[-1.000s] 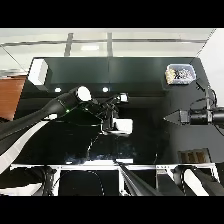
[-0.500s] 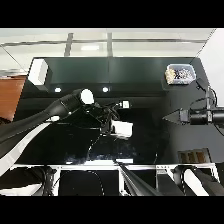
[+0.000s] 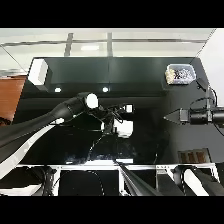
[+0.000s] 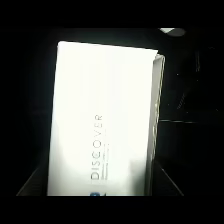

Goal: Fold the box and place the chain.

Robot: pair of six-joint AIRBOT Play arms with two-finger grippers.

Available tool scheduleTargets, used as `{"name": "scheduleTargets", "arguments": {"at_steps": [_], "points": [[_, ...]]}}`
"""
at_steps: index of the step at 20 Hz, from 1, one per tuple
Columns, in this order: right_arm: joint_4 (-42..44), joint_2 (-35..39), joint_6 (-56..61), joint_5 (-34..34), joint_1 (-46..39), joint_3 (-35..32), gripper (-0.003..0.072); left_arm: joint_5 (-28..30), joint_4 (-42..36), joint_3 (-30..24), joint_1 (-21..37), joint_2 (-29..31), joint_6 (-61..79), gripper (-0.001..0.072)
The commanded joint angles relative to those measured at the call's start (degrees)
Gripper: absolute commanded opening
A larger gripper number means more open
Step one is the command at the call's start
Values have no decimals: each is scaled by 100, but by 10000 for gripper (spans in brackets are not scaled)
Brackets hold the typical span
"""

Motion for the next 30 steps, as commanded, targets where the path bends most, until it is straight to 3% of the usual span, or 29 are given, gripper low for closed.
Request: {"name": "scheduleTargets", "arguments": {"at_steps": [1, 3, 4, 6, 7, 11, 14, 19, 22, 25, 30], "points": [[2, 2, 20, -26, -4, 0, 10, 407, -24, 2, -229, -151, -7, 713], [0, 2, 24, -28, -4, 0, 10, 619, -7, 2, -396, -168, -7, 704], [0, 2, 37, -31, -4, 0, 10, 651, 4, 11, -433, -166, -9, 616], [0, 2, 37, -33, -4, 0, 10, 533, 205, 87, -404, -142, -435, 277], [0, 2, 39, -33, -4, 0, 10, 490, 492, 162, -330, -109, -1021, 248], [0, 2, 37, -118, -4, 0, 10, 280, 2166, 278, 546, 326, -2900, 242], [-2, 2, 37, -229, -4, 0, 10, -98, 3403, 278, 1875, 789, -4325, 242], [0, 2, 42, -549, -4, 0, 10, -597, 3432, 278, 4664, 839, -5174, 242], [2, 2, 109, -791, -4, 0, 10, -92, 3095, 284, 5818, 669, -5191, 243], [2, 2, 367, -1029, -4, 0, 10, 348, 3038, 546, 6293, 313, -5357, 242], [2, 2, 557, -1329, -4, 0, 10, 378, 2962, 1530, 6223, -656, -5250, 242]]}}
